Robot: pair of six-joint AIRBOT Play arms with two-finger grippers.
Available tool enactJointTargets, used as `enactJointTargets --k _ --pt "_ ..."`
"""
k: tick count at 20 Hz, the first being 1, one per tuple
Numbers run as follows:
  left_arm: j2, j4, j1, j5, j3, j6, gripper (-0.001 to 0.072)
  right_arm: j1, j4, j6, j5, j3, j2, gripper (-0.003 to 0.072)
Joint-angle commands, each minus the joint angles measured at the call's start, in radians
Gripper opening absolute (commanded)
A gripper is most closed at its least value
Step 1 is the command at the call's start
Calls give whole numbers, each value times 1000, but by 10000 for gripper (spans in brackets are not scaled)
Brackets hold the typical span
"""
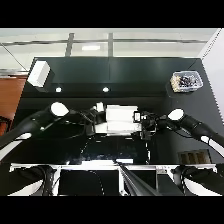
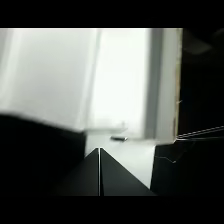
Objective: Fold the box and place the chain.
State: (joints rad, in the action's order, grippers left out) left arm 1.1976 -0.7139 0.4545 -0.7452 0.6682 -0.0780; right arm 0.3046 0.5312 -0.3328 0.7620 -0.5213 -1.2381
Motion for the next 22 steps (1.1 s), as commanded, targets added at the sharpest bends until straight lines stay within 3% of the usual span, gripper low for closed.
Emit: enactJointTargets --k 1,3,6,8,10,12,14,19,22 --pt "-140 -148 -117 -55 0 -297 23 1 1 0 0 0 -1 417" --pt "-186 -150 -205 -60 -1 -494 23 1 1 0 0 0 -1 417" --pt "-165 -149 -350 -63 -30 -1033 23 1 1 0 0 0 -1 417" --pt "-103 -98 -419 -171 -58 -1326 24 1 1 0 0 0 -1 417" --pt "-6 -2 -438 -331 -64 -1187 24 1 1 0 0 0 -1 417" --pt "89 58 -427 -391 -64 -1178 23 1 1 0 0 0 -1 417" --pt "149 94 -387 -377 -64 -1178 22 1 1 0 0 0 -1 417" --pt "167 94 -254 -249 -64 -1182 22 1 1 0 0 0 -1 417" --pt "194 92 -245 -262 -64 -1180 22 1 1 0 0 0 -1 417"
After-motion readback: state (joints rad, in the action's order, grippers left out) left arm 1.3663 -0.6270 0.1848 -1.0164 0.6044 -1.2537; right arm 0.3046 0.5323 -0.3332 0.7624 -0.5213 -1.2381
